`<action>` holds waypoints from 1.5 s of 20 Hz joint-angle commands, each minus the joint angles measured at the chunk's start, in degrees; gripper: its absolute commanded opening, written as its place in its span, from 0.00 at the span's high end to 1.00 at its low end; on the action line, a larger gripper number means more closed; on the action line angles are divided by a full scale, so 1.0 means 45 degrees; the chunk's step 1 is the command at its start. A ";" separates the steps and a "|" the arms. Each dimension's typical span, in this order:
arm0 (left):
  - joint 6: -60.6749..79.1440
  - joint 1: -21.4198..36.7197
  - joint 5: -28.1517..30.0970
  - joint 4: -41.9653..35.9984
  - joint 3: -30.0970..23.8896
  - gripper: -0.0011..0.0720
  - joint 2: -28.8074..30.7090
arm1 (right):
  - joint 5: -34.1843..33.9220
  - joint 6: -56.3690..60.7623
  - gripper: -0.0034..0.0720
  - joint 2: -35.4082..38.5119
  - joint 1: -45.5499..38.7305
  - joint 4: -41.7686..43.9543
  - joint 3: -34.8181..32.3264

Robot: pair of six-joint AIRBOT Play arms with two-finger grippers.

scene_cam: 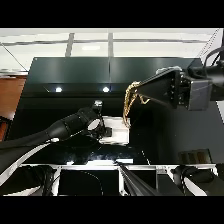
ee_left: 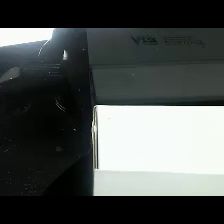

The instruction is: Fold the box and place the chain.

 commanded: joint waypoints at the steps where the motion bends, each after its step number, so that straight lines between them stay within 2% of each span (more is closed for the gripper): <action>1: 0.0005 -0.0010 -0.0005 -0.0034 0.0005 0.94 -0.0005 | -0.0112 0.0000 0.94 0.0000 -0.0112 0.0461 0.0112; 6: 0.0005 -0.0010 0.0000 -0.0034 0.0005 0.94 -0.0005 | -0.0165 0.0000 0.94 -0.0010 -0.0112 0.0102 0.0112; 10: 0.0005 -0.0010 0.0000 -0.0029 0.0005 0.94 -0.0005 | 0.0049 0.1710 0.94 -0.0024 0.0131 -0.3628 -0.0155; 12: 0.0005 -0.0010 0.0000 -0.0029 0.0005 0.94 -0.0005 | 0.0175 0.2025 0.94 -0.0024 0.0544 -0.4590 -0.0840; 16: 0.0005 -0.0010 0.0000 -0.0029 0.0005 0.94 -0.0005 | -0.0704 0.2064 0.94 -0.0024 0.1311 -0.4677 -0.2618; 20: 0.0005 -0.0010 0.0000 -0.0029 0.0005 0.94 -0.0005 | -0.1661 0.2050 0.94 -0.0364 0.2448 -0.3793 -0.3803; 22: 0.0005 -0.0010 -0.0005 -0.0029 0.0005 0.94 -0.0005 | -0.2511 0.2069 0.94 -0.0622 0.3065 -0.4367 -0.4187; 25: 0.0005 -0.0010 0.0000 -0.0029 0.0005 0.94 -0.0005 | -0.3041 0.2555 0.94 -0.1039 0.3196 -0.5469 -0.4629; 27: 0.0005 -0.0010 0.0005 -0.0029 0.0005 0.94 -0.0005 | -0.3259 0.2516 0.94 -0.1263 0.3196 -0.5566 -0.4857; 28: 0.0005 -0.0010 0.0000 -0.0029 0.0005 0.94 -0.0005 | -0.3240 0.2526 0.90 -0.1321 0.3206 -0.5561 -0.4872; 29: 0.0005 -0.0010 0.0000 -0.0029 0.0005 0.94 -0.0005 | -0.3181 0.2521 0.53 -0.1292 0.3162 -0.5581 -0.4847; 30: 0.0005 -0.0010 0.0000 -0.0029 0.0005 0.94 -0.0005 | -0.3026 0.2526 0.36 -0.1229 0.2827 -0.5843 -0.4750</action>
